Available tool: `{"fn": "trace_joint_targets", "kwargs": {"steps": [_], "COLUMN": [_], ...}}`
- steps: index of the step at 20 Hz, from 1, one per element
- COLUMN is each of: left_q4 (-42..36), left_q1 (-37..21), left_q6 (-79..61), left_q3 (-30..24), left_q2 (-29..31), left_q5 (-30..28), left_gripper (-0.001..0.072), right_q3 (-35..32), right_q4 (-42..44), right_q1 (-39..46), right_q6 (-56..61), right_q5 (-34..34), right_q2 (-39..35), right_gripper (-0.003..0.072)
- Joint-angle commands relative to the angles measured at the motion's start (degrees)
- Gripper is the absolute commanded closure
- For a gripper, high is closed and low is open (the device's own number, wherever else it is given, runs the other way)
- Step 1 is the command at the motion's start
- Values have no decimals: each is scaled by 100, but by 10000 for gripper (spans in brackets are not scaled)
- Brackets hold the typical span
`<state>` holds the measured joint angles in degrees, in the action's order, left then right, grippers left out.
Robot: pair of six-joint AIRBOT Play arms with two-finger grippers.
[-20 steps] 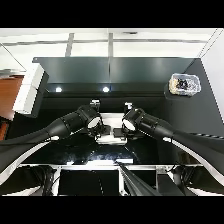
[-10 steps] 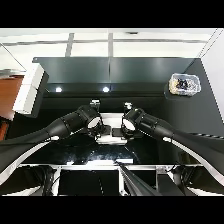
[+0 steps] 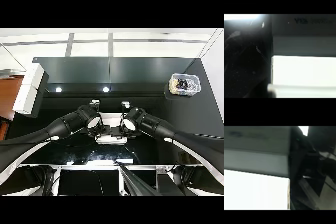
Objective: Fold the box and place the chain.
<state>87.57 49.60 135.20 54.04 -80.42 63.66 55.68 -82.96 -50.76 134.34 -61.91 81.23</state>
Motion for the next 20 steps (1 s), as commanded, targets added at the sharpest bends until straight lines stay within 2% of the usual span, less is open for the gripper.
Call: {"fn": "trace_joint_targets", "kwargs": {"steps": [1, 10, 15, 20], "left_q4": [2, 4, 4, 9], "left_q1": [2, 2, 2, 2], "left_q6": [4, 2, 2, 4], "left_q3": [-2, -2, -2, -2], "left_q2": [-4, -4, -4, -4], "left_q5": [-17, -15, -17, -20], "left_gripper": [677, 677, 677, 677], "right_q3": [4, 260, 293, 293], "right_q4": [-50, -146, -284, -490], "right_q1": [7, 7, 245, 688], "right_q6": [-37, -264, -476, -1010], "right_q5": [-125, -170, -269, -695], "right_q2": [-66, -223, -654, -1268], "right_gripper": [300, 300, 300, 300]}}
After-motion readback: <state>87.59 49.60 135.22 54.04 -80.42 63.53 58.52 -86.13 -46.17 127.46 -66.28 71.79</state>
